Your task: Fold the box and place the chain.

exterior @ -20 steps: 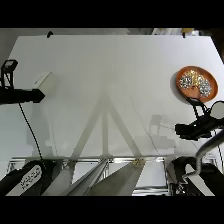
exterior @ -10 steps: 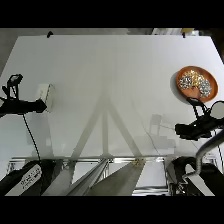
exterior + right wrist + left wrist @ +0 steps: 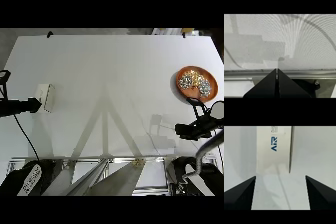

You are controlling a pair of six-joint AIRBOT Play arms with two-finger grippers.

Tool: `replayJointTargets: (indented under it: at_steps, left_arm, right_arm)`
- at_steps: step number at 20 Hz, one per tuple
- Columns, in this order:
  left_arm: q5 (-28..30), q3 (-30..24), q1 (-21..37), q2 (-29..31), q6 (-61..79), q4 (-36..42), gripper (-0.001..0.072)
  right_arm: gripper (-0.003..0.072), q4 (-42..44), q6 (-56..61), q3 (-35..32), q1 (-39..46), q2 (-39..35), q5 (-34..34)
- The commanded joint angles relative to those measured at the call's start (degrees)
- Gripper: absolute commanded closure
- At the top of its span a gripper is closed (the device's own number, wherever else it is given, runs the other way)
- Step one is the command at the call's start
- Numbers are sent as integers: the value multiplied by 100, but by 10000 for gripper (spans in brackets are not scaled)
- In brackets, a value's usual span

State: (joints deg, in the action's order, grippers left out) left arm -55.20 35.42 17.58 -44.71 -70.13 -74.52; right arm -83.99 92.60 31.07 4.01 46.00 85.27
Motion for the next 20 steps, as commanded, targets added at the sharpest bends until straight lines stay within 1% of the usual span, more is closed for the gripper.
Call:
replayJointTargets:
  at_steps: [1,2,3,6,20]
  left_arm:
    - [-481,-2,-162,608,-382,11,19]
    - [-621,-4,-304,603,-380,20,19]
    - [-627,-7,-435,595,-380,4,19]
    - [-479,-7,-673,597,-382,2,19]
    - [-243,-9,-691,595,-382,-13,19]
  right_arm:
    - [664,0,2,-2,4,-4,2]
    - [664,0,0,0,4,-4,2]
    - [664,0,0,0,4,-4,2]
    - [664,0,2,-2,4,-4,2]
    - [664,0,2,0,4,-4,2]
